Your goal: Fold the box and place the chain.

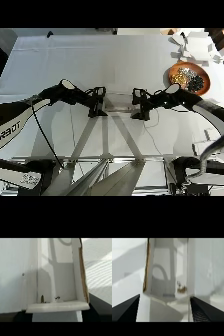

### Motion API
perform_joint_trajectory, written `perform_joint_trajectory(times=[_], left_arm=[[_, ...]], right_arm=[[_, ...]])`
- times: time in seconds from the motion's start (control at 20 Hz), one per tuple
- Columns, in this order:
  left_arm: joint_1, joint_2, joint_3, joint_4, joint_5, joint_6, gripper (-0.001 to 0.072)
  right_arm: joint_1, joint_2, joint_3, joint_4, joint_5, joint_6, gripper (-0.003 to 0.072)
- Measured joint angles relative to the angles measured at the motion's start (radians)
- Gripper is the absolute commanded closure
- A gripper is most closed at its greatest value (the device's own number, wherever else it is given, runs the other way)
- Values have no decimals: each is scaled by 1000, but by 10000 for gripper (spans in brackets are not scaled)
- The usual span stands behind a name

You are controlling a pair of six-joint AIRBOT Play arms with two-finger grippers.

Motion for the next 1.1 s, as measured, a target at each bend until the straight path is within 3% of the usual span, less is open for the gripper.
perform_joint_trajectory(times=[0.35, 0.4, 0.5, 0.65, 0.7, 0.75, 0.9, 1.1], left_arm=[[0, 0, 0, 0, 0, 0, 569], [0, 0, 0, 0, 0, 0, 569], [0, 0, 0, 0, 0, 0, 569], [0, 0, 0, 0, 0, 0, 569], [0, 0, 0, 0, 0, 0, 569], [0, 0, 0, 0, 0, 0, 569], [0, 0, 0, 0, 0, 0, 569], [0, 0, 0, 0, 0, 0, 569]], right_arm=[[0, 167, 0, -214, 58, 237, 42], [0, 189, 0, -236, 71, 264, 113], [0, 232, 0, -264, 100, 317, 350], [0, 275, -1, -232, 134, 369, 487], [0, 283, 0, -195, 140, 379, 618], [0, 288, -1, -154, 143, 386, 676], [0, 297, -1, 0, 114, 396, 676], [0, 300, -1, 122, -20, 403, 680]])
